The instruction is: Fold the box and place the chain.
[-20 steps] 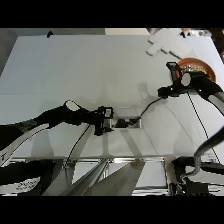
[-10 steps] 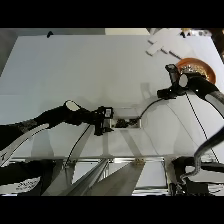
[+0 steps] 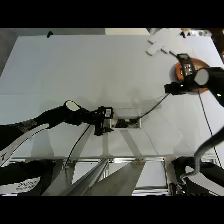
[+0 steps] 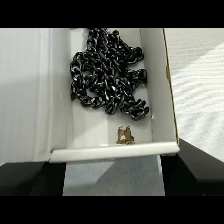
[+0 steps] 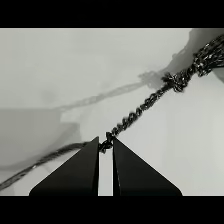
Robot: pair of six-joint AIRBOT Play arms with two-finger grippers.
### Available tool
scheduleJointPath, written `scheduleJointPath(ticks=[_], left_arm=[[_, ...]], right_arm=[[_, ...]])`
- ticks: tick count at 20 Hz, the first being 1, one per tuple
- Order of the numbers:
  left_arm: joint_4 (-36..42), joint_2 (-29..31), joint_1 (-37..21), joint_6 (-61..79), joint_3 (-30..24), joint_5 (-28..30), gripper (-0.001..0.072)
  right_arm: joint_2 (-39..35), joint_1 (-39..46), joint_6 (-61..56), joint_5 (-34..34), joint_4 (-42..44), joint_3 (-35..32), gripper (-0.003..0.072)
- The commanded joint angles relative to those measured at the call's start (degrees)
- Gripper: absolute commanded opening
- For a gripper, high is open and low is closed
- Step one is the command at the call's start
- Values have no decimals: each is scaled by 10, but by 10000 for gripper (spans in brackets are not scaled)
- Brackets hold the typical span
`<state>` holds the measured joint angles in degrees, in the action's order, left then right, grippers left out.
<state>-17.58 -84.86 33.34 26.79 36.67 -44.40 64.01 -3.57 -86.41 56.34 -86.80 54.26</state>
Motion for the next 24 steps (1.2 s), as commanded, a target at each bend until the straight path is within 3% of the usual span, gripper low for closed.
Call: scheduleJointPath(ticks=[1, 5, 9, 15, 18, 21, 24], left_arm=[[0, 0, 0, 0, 0, 0, 12], [0, 0, 0, 0, 0, 0, 12], [0, 0, 0, 0, 0, 0, 12], [0, 0, 0, 0, 0, 0, 12], [0, 0, 0, 0, 0, 0, 12], [0, 0, 0, 0, 0, 0, 12], [0, 0, 0, 0, 0, 0, 12]], right_arm=[[-156, 0, 52, 47, 95, 1, 11], [-307, 0, 74, 68, 193, 1, 11], [-375, -1, 77, 97, 285, 1, 11], [-380, -1, 131, 138, 455, 1, 10], [-377, -12, 132, 147, 449, 1, 10], [-343, -86, 140, 133, 443, -4, 10], [-275, -172, 149, 97, 359, -5, 11]])
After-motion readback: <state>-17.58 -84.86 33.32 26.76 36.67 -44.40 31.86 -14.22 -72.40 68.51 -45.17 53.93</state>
